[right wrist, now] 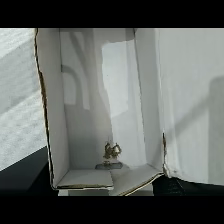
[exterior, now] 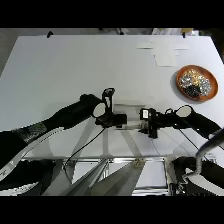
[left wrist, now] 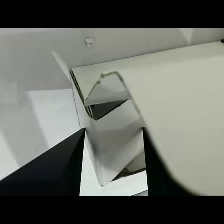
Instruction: Fold the box and place the chain.
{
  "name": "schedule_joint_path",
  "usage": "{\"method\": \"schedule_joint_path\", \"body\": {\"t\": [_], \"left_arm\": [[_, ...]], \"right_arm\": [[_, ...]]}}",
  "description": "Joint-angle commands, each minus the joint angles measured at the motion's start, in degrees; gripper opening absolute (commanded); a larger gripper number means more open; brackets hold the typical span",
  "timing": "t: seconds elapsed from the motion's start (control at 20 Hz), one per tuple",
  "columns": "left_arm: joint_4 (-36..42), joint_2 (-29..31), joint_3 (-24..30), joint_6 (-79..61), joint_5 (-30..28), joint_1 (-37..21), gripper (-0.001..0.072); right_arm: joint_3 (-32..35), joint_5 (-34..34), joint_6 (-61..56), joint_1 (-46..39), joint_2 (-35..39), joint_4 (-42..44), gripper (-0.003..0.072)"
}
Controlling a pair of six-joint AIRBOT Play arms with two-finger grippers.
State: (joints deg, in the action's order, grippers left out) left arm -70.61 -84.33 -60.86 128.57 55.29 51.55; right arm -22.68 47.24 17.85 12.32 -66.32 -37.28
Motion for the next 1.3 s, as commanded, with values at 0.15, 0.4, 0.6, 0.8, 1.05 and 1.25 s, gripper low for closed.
{"method": "schedule_joint_path", "body": {"t": [0.15, 0.4, 0.6, 0.8, 1.05, 1.25], "left_arm": [[-6.5, -7.3, -10.2, 7.1, 12.2, 2.0, 0.0382], [-7.6, -9.8, -11.6, 9.5, 12.9, 2.1, 0.0311], [-7.6, -10.9, -11.6, 11.8, 12.7, 2.1, 0.0311], [-7.4, -12.1, -11.6, 12.1, 13.1, 2.2, 0.031], [-6.6, -12.2, -11.6, 14.4, 13.1, 2.2, 0.0187], [-6.6, -12.5, -11.6, 14.4, 13.2, 2.2, 0.006]], "right_arm": [[0.0, 0.1, 0.0, 0.0, 0.0, 0.0, 0.0467], [0.0, 0.1, 0.0, 0.0, 0.0, 0.0, 0.0467], [0.0, 0.1, 0.0, 0.0, 0.0, 0.0, 0.0467], [0.0, 0.1, 0.0, 0.0, 0.0, 0.0, 0.0467], [0.0, 0.1, 0.0, 0.0, 0.0, 0.0, 0.0467], [0.0, 0.1, 0.0, 0.0, 0.0, 0.0, 0.0467]]}}
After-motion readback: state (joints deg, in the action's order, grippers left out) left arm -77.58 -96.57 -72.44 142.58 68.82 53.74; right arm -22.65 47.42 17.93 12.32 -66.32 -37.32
